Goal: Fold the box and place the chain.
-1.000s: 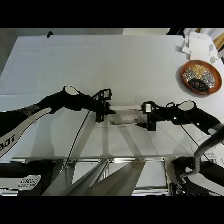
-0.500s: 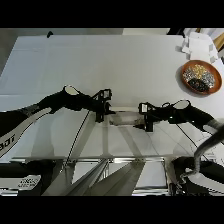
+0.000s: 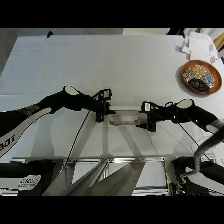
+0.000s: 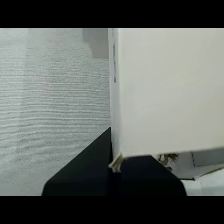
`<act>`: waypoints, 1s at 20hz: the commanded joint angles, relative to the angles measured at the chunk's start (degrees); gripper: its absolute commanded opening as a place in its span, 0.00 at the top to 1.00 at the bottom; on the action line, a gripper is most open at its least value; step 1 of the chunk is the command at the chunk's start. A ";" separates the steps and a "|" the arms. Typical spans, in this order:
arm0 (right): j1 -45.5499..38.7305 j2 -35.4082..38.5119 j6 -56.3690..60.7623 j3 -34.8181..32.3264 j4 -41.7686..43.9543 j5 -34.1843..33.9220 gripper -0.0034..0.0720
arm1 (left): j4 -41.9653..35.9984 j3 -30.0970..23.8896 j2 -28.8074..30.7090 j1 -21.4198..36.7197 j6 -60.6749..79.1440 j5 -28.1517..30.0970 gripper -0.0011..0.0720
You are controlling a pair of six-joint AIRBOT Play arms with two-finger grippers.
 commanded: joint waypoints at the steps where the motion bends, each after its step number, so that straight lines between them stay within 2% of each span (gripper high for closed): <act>1: 0.76 -0.48 -1.84 0.07 1.75 -0.85 0.06 | 0.02 0.04 -0.04 -0.02 0.02 -0.02 0.97; 15: 1.09 -2.58 -3.13 0.07 2.43 -2.03 0.09 | 0.02 0.02 -0.04 -0.02 0.02 -0.02 0.97; 16: 1.09 -2.80 -3.13 0.07 2.40 -2.23 0.11 | 0.02 0.04 -0.04 -0.02 0.04 0.00 0.97; 18: 1.09 -3.34 -3.15 0.07 2.40 -2.43 0.23 | 0.02 0.04 -0.04 -0.02 0.02 -0.02 0.97; 20: 1.09 -3.61 -3.15 0.07 2.40 -2.62 0.26 | 0.02 0.02 -0.04 -0.02 0.02 -0.02 0.97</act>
